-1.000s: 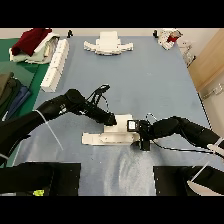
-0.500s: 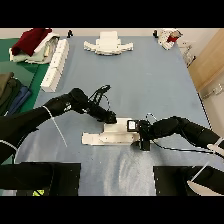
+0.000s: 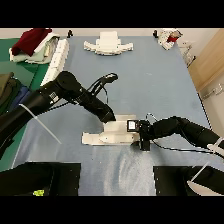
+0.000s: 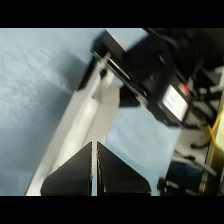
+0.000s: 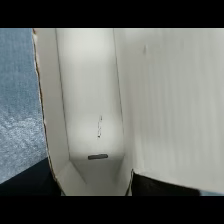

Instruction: Fold the box.

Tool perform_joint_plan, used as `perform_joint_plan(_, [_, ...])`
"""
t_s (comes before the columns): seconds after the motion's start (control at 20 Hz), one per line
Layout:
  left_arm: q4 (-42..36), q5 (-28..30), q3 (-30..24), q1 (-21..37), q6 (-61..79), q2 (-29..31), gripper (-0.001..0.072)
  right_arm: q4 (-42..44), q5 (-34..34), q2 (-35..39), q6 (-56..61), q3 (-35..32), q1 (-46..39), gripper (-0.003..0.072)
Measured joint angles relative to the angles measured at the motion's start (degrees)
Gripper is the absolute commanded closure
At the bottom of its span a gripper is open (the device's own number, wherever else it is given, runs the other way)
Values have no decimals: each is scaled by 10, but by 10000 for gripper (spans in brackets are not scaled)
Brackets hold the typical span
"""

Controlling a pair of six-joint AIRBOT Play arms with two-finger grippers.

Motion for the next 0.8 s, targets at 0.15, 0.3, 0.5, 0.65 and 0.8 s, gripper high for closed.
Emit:
perform_joint_plan(0.15, [68, -62, 3, -12, -4, 46, 645, 0, 0, 0, 0, 0, 0, 241])
perform_joint_plan(0.3, [144, -89, -1, -38, -7, 91, 639, 0, 0, 0, 0, 0, 0, 241])
perform_joint_plan(0.5, [218, -88, -39, -75, 15, 125, 277, 0, 0, 0, 0, 0, 0, 241])
perform_joint_plan(0.65, [239, -54, -94, -70, 64, 130, 165, 0, 0, 0, 0, 0, 0, 241])
perform_joint_plan(0.8, [249, 9, -149, -44, 122, 115, 167, 0, 0, 0, 0, 0, 0, 241])
